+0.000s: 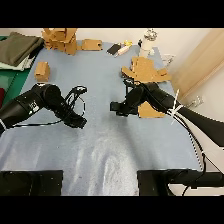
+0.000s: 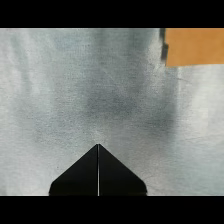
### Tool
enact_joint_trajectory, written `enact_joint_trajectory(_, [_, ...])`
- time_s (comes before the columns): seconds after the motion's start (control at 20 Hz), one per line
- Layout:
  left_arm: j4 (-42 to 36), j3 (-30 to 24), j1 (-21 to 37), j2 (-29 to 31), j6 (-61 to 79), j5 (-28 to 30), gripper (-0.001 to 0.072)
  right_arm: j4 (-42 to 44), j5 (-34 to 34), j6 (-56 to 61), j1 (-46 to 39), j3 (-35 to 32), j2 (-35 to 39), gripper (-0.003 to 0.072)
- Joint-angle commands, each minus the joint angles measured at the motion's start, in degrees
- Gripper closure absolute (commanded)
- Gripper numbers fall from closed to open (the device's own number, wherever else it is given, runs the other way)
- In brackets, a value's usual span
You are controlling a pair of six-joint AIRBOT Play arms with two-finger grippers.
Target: Fold the box.
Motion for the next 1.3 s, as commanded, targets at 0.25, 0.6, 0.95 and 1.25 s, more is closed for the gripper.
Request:
enact_joint_trajectory(0.25, [0.02, -0.02, 0.04, 0.02, 0.02, 0.02, 0.0698, 0.13, 0.11, 0.02, 0.02, 0.04, -0.02, 0.0681])
enact_joint_trajectory(0.6, [0.74, -0.02, 0.04, 0.02, 10.08, 6.71, 0.0698, -14.19, -9.25, -6.49, -16.92, 7.93, -0.02, 0.0505])
enact_joint_trajectory(0.95, [-1.90, -0.02, 0.04, 0.02, 9.99, 9.22, 0.0698, 0.90, -6.25, -29.66, -54.64, 8.66, -3.61, 0.0347])
enact_joint_trajectory(1.25, [-5.95, -0.02, 0.04, 0.02, 9.99, 10.75, 0.0697, 14.60, -1.03, -44.09, -67.89, 8.68, -10.05, 0.0344])
